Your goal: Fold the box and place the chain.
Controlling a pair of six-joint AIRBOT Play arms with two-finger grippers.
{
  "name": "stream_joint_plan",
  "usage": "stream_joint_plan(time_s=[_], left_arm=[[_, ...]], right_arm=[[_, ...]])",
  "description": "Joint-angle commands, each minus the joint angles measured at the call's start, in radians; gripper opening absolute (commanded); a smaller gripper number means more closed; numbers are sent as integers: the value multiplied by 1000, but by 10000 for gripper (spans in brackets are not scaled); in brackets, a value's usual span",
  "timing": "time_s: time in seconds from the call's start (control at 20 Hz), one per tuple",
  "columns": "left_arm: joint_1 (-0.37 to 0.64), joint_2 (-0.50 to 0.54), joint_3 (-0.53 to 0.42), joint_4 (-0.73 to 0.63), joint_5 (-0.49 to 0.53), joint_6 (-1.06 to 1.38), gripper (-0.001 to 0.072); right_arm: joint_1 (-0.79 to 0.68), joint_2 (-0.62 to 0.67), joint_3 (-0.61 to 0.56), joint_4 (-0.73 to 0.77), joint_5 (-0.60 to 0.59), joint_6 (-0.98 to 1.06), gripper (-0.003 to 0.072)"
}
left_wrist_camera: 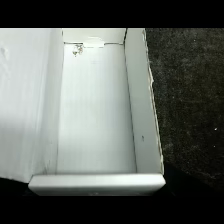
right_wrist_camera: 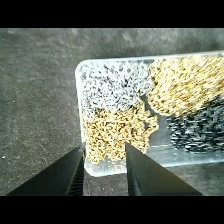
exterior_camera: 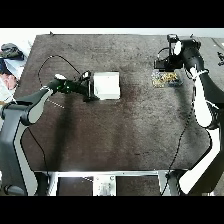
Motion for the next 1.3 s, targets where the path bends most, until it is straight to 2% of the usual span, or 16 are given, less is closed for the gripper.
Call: stream_joint_plan(time_s=[0.0,0.55,0.6,0.65,0.9,1.0,1.2,1.25], left_arm=[[-1,0,0,0,0,0,351],[-1,1,0,0,0,0,351],[-1,1,0,0,0,0,351],[-1,1,0,0,0,0,351],[-1,1,0,0,0,0,351],[-1,0,0,0,0,0,351],[-1,1,0,0,0,0,351],[-1,1,0,0,0,0,351]], right_arm=[[-42,-44,1,57,-4,-37,273],[-43,-113,0,91,47,-86,270],[-46,-114,0,92,46,-86,108],[-47,-114,0,92,47,-86,34],[-48,-114,0,92,48,-86,36],[-48,-114,1,92,49,-85,261],[-48,-114,0,92,48,-85,260],[-48,-114,-3,91,47,-86,178]])
